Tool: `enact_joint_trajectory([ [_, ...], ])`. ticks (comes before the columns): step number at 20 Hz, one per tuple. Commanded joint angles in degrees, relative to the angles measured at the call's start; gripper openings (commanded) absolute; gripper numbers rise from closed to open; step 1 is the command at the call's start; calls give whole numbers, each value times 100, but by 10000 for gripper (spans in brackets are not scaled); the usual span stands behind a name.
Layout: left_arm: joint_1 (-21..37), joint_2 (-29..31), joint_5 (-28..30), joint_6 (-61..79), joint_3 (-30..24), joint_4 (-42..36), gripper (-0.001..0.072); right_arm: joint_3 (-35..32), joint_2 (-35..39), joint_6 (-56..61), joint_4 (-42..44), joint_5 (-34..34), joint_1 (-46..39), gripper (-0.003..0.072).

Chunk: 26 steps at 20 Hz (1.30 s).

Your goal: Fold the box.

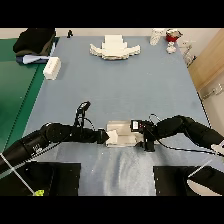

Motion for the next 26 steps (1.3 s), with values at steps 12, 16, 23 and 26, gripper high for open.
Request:
enact_joint_trajectory([
  [12, -1467, -1923, -1646, -4474, 2129, 3338, 416, 4, 2, 0, 0, 4, -2, 451],
  [16, -1963, -2610, -2566, -5574, 2889, 4153, 415, 4, 2, 0, 0, 2, -2, 451],
  [23, -2203, -3335, -2907, -5949, 3377, 4385, 415, 4, 2, 0, 0, 4, -2, 451],
  [26, -2199, -3373, -2874, -5969, 3381, 4385, 198, 7, 2, 0, 0, 4, -2, 451],
])
